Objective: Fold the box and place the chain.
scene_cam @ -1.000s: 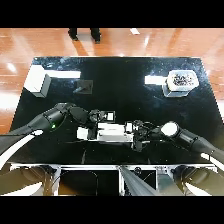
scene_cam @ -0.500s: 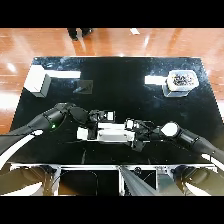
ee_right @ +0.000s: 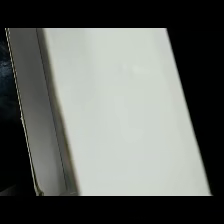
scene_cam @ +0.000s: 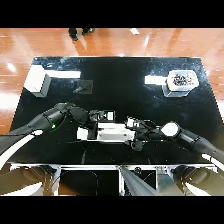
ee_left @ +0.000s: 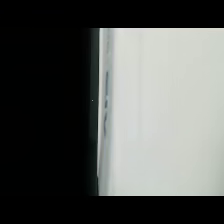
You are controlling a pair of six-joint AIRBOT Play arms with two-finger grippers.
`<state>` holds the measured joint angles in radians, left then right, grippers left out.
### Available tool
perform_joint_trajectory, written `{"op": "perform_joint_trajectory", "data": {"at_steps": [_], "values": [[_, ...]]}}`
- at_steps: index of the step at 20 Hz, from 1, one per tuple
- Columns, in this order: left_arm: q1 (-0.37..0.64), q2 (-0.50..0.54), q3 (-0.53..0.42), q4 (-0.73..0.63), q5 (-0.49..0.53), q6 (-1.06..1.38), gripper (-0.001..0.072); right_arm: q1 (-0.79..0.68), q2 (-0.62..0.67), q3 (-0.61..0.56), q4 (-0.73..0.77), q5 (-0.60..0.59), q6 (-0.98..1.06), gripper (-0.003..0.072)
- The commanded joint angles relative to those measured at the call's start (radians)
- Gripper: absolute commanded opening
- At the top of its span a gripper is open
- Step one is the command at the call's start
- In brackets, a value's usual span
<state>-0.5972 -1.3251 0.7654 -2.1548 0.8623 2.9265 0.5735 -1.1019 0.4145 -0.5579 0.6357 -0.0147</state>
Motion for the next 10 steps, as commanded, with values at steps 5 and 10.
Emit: {"op": "perform_joint_trajectory", "data": {"at_steps": [5,10], "values": [[0.001,-0.001,-0.001,-0.001,0.001,-0.002,0.002,0.004,0.0,0.0,0.011,-0.006,-0.012,0.072],[0.001,-0.001,-0.001,-0.001,0.0,-0.001,0.0021,0.023,-0.006,0.001,0.011,-0.011,-0.1,0.072]]}}
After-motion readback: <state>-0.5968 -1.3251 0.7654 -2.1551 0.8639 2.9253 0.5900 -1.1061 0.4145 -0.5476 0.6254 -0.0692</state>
